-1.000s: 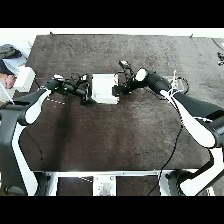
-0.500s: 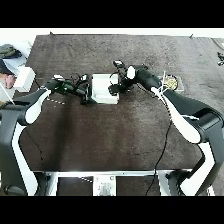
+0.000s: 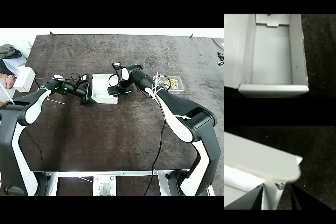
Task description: Fold the box and place the chain.
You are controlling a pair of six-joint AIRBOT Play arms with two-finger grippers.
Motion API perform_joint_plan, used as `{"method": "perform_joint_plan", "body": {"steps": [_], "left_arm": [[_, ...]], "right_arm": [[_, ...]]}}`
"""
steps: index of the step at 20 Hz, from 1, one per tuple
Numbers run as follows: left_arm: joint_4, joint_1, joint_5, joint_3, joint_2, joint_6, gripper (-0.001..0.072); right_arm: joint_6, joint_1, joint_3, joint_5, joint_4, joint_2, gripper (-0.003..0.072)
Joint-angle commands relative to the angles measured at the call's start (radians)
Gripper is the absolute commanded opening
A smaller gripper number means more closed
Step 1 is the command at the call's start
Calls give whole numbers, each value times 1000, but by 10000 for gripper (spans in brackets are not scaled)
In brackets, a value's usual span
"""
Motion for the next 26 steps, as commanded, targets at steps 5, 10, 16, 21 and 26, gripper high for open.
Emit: {"method": "perform_joint_plan", "body": {"steps": [5, 10, 16, 21, 26], "left_arm": [[0, 1, 1, 0, 0, 0, 243], [0, 1, 1, 0, 0, 0, 243], [0, 1, 1, 0, 0, 0, 243], [0, 1, 1, 0, 0, 0, 243], [0, 1, 1, 0, 0, 0, 243]], "right_arm": [[133, 18, 3, 14, -51, -3, 381], [225, 25, 3, 7, -51, -4, 380], [220, 28, 22, 60, -58, -7, 380], [193, 35, 227, 241, -66, -115, 372], [232, 36, 267, 300, -98, -145, 372]]}}
